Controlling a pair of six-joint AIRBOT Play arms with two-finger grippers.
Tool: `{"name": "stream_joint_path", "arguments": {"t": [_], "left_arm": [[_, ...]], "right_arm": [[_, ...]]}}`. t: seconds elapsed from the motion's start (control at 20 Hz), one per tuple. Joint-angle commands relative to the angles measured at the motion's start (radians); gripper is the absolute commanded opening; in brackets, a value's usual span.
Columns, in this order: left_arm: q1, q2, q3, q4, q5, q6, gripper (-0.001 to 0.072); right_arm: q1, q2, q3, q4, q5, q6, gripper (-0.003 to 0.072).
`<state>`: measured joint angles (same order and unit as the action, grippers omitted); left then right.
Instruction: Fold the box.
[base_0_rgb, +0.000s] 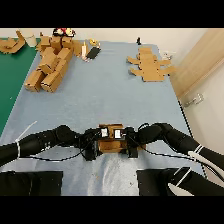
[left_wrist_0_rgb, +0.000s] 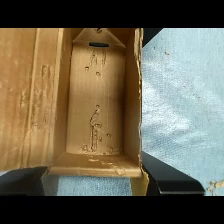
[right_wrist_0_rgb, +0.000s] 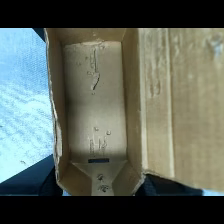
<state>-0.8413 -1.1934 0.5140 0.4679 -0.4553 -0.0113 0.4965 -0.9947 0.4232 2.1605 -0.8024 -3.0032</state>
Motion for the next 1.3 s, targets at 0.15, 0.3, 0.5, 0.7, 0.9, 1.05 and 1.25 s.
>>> {"name": "stream_joint_path", "arguments": {"t": [0.15, 0.3, 0.5, 0.7, 0.9, 1.05, 1.25], "left_arm": [[0.0, 0.0, 0.0, 0.0, 0.0, 0.0, 0.046], [0.0, 0.0, 0.0, 0.0, 0.0, 0.0, 0.046], [0.0, 0.0, 0.0, 0.0, 0.0, 0.0, 0.046], [0.0, 0.0, 0.0, 0.0, 0.0, 0.0, 0.046], [0.0, 0.0, 0.0, 0.0, 0.0, 0.0, 0.046], [0.0, 0.0, 0.0, 0.0, 0.0, 0.0, 0.046], [0.0, 0.0, 0.0, 0.0, 0.0, 0.0, 0.046]], "right_arm": [[0.0, 0.0, 0.0, 0.002, -0.001, 0.0, 0.0513], [0.0, 0.001, 0.004, 0.021, -0.019, 0.0, 0.0576], [0.0, 0.008, 0.042, 0.052, -0.039, 0.022, 0.0717], [0.0, 0.019, 0.063, 0.028, -0.111, 0.031, 0.0717], [0.0, 0.02, 0.064, -0.053, -0.111, 0.181, 0.0717], [0.0, 0.028, 0.066, -0.12, -0.115, 0.264, 0.0717], [0.0, 0.033, 0.066, -0.176, -0.116, 0.333, 0.0717]]}}
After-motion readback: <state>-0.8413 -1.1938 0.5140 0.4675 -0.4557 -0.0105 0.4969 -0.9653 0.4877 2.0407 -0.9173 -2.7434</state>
